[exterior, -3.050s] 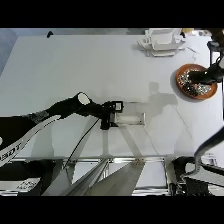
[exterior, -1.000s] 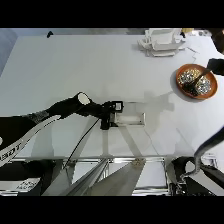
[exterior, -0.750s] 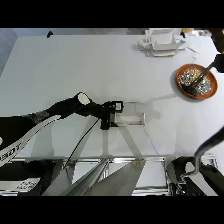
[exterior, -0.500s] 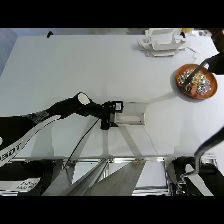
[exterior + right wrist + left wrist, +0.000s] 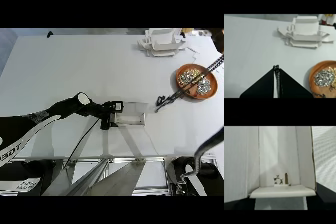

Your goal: Fold the box and place the chain.

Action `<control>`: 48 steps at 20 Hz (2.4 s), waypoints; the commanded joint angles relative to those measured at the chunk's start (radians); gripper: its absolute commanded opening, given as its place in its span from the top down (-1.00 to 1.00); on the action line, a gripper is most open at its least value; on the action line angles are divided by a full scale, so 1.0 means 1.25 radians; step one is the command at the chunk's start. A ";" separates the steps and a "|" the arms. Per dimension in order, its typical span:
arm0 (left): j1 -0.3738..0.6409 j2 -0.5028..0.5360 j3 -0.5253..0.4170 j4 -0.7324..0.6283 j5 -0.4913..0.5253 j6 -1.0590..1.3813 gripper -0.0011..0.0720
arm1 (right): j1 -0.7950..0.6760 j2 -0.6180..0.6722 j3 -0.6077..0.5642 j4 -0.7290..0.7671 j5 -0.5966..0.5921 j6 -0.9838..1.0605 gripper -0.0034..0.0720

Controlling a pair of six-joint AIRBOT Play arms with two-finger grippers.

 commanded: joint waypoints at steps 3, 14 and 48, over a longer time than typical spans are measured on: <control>0.000 0.000 -0.001 0.000 0.001 0.000 0.23 | 0.046 0.036 0.000 -0.017 0.056 -0.012 0.87; 0.000 0.000 -0.001 0.000 0.000 0.000 0.23 | 0.189 0.023 0.000 0.092 0.061 -0.078 0.86; 0.000 0.000 -0.001 0.000 0.000 0.000 0.23 | 0.437 -0.369 -0.373 0.223 -0.083 -0.281 0.87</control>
